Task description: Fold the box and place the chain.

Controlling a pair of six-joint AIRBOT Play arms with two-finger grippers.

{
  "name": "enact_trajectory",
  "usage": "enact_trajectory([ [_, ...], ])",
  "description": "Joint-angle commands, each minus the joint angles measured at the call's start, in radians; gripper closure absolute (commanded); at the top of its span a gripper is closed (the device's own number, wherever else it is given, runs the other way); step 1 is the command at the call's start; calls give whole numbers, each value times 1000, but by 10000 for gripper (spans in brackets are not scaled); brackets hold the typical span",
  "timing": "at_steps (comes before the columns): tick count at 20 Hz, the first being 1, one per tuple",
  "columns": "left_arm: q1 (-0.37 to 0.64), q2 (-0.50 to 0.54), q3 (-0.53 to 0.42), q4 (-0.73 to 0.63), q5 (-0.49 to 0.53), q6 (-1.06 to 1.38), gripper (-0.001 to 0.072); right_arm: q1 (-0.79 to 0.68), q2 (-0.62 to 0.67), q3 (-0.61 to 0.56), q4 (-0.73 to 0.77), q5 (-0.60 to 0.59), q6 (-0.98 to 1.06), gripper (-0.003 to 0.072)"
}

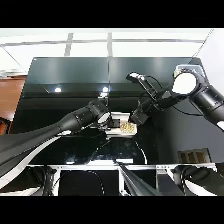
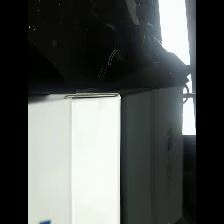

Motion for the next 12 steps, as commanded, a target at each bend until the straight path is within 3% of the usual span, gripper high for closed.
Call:
enact_trajectory([
  [1, 0, 0, 0, 0, 2, 0, 683, -1, 0, 0, -39, 35, 13, 326],
  [7, 0, 0, 0, 1, 2, 0, 683, -143, 79, -6, -198, 200, 54, 328],
  [12, 0, 0, 0, 4, 3, 0, 683, -309, 179, -116, -148, 87, 58, 328],
])
